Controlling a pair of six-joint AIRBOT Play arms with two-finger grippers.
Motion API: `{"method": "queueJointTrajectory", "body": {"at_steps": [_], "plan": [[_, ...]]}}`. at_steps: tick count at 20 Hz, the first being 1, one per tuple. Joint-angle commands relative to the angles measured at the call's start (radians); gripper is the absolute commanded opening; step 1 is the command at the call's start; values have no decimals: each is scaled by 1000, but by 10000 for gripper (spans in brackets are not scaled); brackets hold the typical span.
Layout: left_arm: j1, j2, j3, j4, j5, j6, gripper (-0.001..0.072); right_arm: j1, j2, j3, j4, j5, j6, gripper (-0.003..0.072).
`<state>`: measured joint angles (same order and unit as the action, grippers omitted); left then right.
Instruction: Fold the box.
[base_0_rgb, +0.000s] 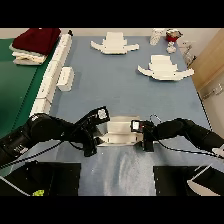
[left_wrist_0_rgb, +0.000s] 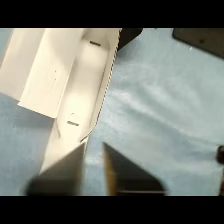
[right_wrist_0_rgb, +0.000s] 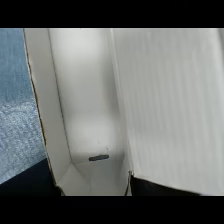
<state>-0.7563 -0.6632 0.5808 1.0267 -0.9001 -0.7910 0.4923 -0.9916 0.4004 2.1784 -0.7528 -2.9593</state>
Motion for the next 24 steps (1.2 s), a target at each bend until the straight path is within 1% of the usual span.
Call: {"method": "queueJointTrajectory", "body": {"at_steps": [1,4,6,8,10,15,18,20,21,23,24], "plan": [[87,4,-27,22,8,186,621,0,0,0,0,0,0,440],[209,-24,-63,-6,11,349,621,0,0,0,0,0,0,440],[238,-68,-83,-86,24,452,621,0,0,0,0,0,0,440],[238,-121,-100,-179,37,581,621,0,0,0,-1,0,0,440],[238,-179,-104,-237,38,666,621,0,0,0,-1,0,0,441],[234,-295,-104,-306,76,699,621,0,0,0,-1,0,0,441],[197,-336,-103,-338,103,725,619,0,0,0,-1,0,0,440],[177,-355,-103,-363,143,744,517,0,0,0,-1,0,0,440],[176,-364,-103,-366,160,748,455,0,0,0,-1,0,0,440],[176,-378,-103,-378,165,759,451,0,0,0,-1,0,0,441],[175,-381,-103,-381,165,764,287,0,0,0,-1,0,0,441]]}}
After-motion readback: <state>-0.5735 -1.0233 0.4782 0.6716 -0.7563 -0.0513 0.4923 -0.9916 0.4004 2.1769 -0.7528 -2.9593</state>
